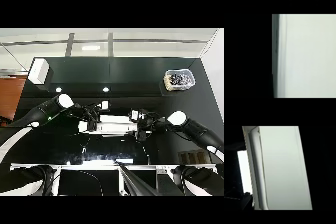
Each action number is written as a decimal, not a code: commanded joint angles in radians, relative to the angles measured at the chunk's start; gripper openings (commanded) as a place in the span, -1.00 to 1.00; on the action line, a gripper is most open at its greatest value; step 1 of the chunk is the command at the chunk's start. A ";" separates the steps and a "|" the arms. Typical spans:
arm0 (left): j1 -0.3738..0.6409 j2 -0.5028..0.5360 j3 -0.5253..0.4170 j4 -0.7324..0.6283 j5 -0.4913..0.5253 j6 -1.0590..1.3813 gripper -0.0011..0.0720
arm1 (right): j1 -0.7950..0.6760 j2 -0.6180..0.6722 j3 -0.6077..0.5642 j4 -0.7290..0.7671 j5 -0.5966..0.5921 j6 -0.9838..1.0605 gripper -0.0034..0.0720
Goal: Fold the box and place the chain.
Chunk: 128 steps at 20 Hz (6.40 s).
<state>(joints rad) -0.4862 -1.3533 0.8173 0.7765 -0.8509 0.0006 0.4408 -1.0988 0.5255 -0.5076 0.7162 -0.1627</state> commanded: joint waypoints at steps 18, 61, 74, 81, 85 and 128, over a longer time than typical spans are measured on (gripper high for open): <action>0.002 0.000 0.000 0.012 -0.021 -0.008 -0.90 | 0.037 -0.138 -0.009 -0.068 0.007 -0.020 0.74; 0.002 0.000 0.000 0.012 -0.021 -0.031 -0.90 | 0.010 -0.138 -0.006 0.002 0.006 0.032 0.74; 0.002 0.000 0.000 0.012 -0.021 -0.031 -0.90 | 0.060 -0.141 -0.006 -0.059 -0.071 0.100 0.74; 0.002 0.006 0.000 0.024 -0.023 -0.035 -0.16 | 0.060 -0.141 -0.006 -0.063 -0.069 0.100 0.29; 0.026 0.096 0.000 0.173 -0.027 -0.171 0.62 | 0.060 -0.135 -0.004 -0.082 -0.066 0.099 0.23; 0.055 0.293 -0.115 0.102 0.183 -0.677 -0.91 | 0.060 -0.135 -0.002 -0.095 -0.062 0.054 -0.28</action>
<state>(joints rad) -0.4934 -1.1549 0.6842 0.7727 -0.6067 -0.6765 0.5003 -1.2339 0.5224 -0.6033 0.6563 -0.1101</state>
